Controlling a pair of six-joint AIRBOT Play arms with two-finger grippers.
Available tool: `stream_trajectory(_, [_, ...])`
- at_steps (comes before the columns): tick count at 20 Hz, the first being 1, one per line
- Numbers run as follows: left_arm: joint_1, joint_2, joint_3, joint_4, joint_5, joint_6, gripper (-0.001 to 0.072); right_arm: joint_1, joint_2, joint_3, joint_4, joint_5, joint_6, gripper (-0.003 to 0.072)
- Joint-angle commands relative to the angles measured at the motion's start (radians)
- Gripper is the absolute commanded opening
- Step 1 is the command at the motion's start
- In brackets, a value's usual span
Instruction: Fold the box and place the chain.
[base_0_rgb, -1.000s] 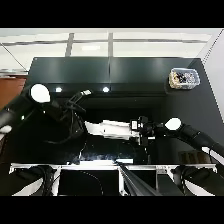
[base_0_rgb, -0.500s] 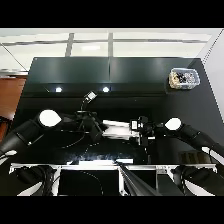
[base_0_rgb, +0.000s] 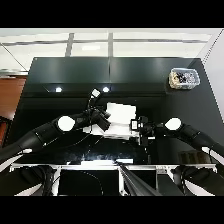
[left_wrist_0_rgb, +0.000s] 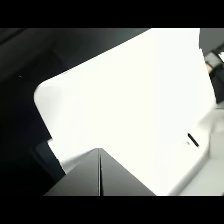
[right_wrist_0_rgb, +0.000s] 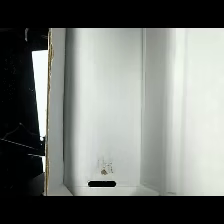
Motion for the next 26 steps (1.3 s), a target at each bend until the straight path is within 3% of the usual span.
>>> stream_trajectory(1, [-0.005,-0.009,-0.001,0.003,0.032,0.002,0.003,-0.001,0.0,0.0,-0.001,0.0,-0.001,0.0402])
stream_trajectory(5, [-0.003,-0.004,0.0,0.004,0.007,0.053,0.003,-0.001,0.0,0.0,-0.001,0.0,-0.001,0.0402])
stream_trajectory(9, [0.037,0.078,-0.001,0.09,-0.052,0.075,0.003,-0.001,0.0,0.0,-0.001,0.0,-0.001,0.0402])
stream_trajectory(14, [0.24,0.217,-0.001,0.218,-0.44,0.076,0.0031,0.0,0.0,0.0,-0.031,0.058,-0.031,0.0402])
stream_trajectory(17, [0.371,0.23,-0.002,0.271,-0.735,0.183,0.0031,-0.001,0.0,0.0,-0.03,0.056,-0.031,0.0401])
stream_trajectory(18, [0.389,0.222,-0.002,0.271,-0.792,0.226,0.0034,-0.001,0.0,0.0,-0.03,0.056,-0.031,0.0401])
stream_trajectory(19, [0.394,0.21,-0.005,0.272,-0.802,0.234,0.0122,-0.001,0.0,0.0,-0.03,0.056,-0.031,0.0401])
stream_trajectory(20, [0.391,0.198,-0.01,0.269,-0.793,0.235,0.0383,-0.001,0.0,0.0,-0.03,0.056,-0.031,0.0401])
stream_trajectory(21, [0.382,0.181,-0.01,0.269,-0.773,0.257,0.0553,-0.001,0.0,0.0,-0.03,0.056,-0.031,0.04])
stream_trajectory(24, [0.316,0.117,-0.01,0.29,-0.786,0.451,0.0563,-0.001,0.0,0.0,-0.03,0.055,-0.031,0.04])
stream_trajectory(26, [0.25,0.077,-0.01,0.353,-0.728,0.489,0.0564,-0.001,0.0,0.0,-0.03,0.055,-0.031,0.04])
